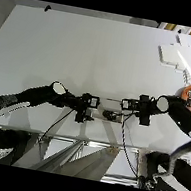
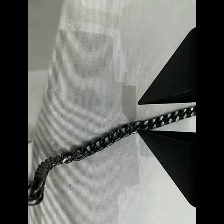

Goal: Fold the box and place the chain.

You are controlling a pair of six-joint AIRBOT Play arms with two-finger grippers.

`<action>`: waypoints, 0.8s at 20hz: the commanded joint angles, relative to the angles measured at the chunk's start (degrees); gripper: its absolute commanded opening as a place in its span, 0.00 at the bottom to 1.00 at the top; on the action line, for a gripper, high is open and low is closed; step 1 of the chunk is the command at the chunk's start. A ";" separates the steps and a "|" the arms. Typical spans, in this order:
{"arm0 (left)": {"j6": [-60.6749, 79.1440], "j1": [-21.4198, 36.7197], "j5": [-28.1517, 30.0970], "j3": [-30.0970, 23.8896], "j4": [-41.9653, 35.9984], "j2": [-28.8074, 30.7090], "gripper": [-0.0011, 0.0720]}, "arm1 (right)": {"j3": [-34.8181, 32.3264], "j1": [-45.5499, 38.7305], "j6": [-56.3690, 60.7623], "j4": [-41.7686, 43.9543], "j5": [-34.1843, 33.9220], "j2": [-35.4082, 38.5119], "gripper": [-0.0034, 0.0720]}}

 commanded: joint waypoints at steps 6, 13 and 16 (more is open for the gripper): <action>0.02 0.02 0.02 -0.02 0.02 0.02 0.39 | -0.48 0.02 -0.02 1.46 1.51 -0.17 0.16; 0.02 0.02 0.02 -0.02 0.02 0.02 0.39 | -0.59 0.02 -0.04 2.21 4.24 -0.17 0.08; 0.02 0.02 0.02 -0.02 0.02 0.02 0.39 | -0.59 0.02 0.22 2.32 4.55 1.38 0.07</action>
